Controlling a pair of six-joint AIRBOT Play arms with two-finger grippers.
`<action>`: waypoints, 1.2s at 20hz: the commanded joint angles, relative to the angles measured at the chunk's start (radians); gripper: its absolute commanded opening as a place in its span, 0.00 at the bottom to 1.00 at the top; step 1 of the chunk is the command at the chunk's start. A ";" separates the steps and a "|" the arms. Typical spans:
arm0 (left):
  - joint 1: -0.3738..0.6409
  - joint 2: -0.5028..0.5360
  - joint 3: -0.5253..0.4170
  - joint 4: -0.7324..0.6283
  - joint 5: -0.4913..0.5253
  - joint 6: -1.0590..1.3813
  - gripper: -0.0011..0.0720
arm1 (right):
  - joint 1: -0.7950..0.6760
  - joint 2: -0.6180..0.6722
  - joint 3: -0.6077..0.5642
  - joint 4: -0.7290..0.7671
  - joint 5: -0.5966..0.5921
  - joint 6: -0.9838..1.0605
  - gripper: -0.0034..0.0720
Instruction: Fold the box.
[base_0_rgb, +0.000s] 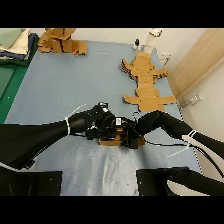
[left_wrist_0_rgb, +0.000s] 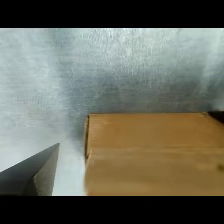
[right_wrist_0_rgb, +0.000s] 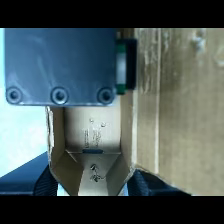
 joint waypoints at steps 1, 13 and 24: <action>0.002 0.038 0.001 -0.003 -0.017 0.004 0.95 | 0.000 0.000 0.000 0.000 0.000 0.000 0.73; 0.040 0.201 0.001 0.071 -0.163 0.016 0.65 | 0.000 0.000 0.000 0.000 0.000 0.000 0.73; 0.041 0.208 -0.016 0.014 -0.254 0.304 0.03 | 0.000 0.000 0.000 0.000 0.000 0.000 0.73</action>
